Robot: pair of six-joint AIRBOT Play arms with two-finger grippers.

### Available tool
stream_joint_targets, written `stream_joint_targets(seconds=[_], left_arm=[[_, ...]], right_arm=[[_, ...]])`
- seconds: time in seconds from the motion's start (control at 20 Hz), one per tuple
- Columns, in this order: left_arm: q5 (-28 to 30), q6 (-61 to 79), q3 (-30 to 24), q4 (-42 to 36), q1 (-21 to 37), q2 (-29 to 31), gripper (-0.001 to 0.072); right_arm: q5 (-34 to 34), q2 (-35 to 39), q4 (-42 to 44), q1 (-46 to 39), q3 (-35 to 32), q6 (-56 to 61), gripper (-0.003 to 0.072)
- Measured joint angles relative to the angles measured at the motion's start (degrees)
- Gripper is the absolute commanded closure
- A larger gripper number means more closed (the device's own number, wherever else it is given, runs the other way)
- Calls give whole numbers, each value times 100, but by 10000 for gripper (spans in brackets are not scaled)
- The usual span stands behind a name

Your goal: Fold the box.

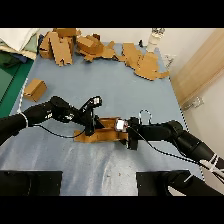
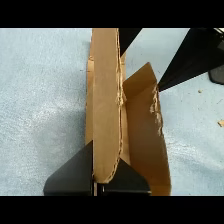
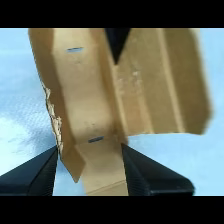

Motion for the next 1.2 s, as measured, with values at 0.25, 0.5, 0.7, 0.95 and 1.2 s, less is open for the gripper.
stream_joint_targets(seconds=[0.25,0.5,0.7,0.95,1.2], left_arm=[[0,-2,0,-9,0,0,695],[-2,-2,0,-11,0,0,695],[-2,-2,0,-13,0,0,695],[-13,0,0,-11,0,0,695],[-13,0,0,-9,-2,0,695]], right_arm=[[227,-9,-46,2,0,-122,71],[315,-219,-63,4,0,-278,71],[372,-372,4,4,0,-444,71],[398,-584,323,-2,2,-909,71],[326,-890,680,-173,44,-1272,71]])
